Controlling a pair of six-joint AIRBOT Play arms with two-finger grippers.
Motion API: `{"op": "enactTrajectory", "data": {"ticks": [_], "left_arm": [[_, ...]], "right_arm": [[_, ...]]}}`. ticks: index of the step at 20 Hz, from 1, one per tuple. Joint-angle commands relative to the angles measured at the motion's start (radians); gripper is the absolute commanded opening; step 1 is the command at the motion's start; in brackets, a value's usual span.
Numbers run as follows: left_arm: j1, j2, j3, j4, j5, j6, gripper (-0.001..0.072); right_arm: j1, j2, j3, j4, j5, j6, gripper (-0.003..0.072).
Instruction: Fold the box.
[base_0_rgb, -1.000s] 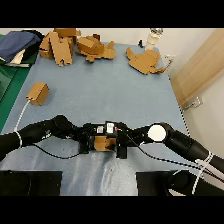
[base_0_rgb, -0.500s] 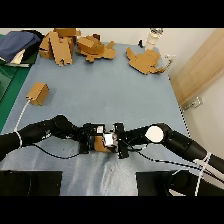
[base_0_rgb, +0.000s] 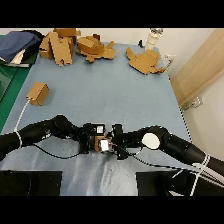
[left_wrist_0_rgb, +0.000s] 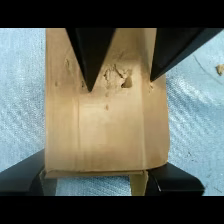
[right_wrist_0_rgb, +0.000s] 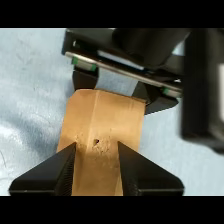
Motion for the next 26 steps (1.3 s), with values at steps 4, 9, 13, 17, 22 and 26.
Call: {"op": "enactTrajectory", "data": {"ticks": [4,9,13,17,22,26], "left_arm": [[0.0,0.0,0.0,0.0,0.0,0.0,0.0174],[0.0,0.0,0.0,0.0,-0.001,0.0,0.0174],[0.0,0.0,0.0,0.0,-0.001,0.0,0.0174],[0.0,0.0,0.0,0.0,-0.01,0.0,0.0175],[0.0,0.0,0.0,0.0,-0.019,0.0,0.0174],[0.0,-0.001,0.0,0.0,-0.018,0.0,0.0175]], "right_arm": [[0.088,0.0,0.0,-0.224,-0.053,0.241,0.0404],[0.089,0.028,0.001,-0.248,-0.066,0.241,0.0223],[0.089,0.066,0.002,-0.248,-0.067,0.248,0.0224],[0.089,0.082,0.002,-0.248,-0.068,0.248,0.0224],[0.089,0.079,0.002,-0.247,-0.063,0.248,0.0223],[0.089,0.035,0.0,-0.246,-0.04,0.248,0.0221]]}}
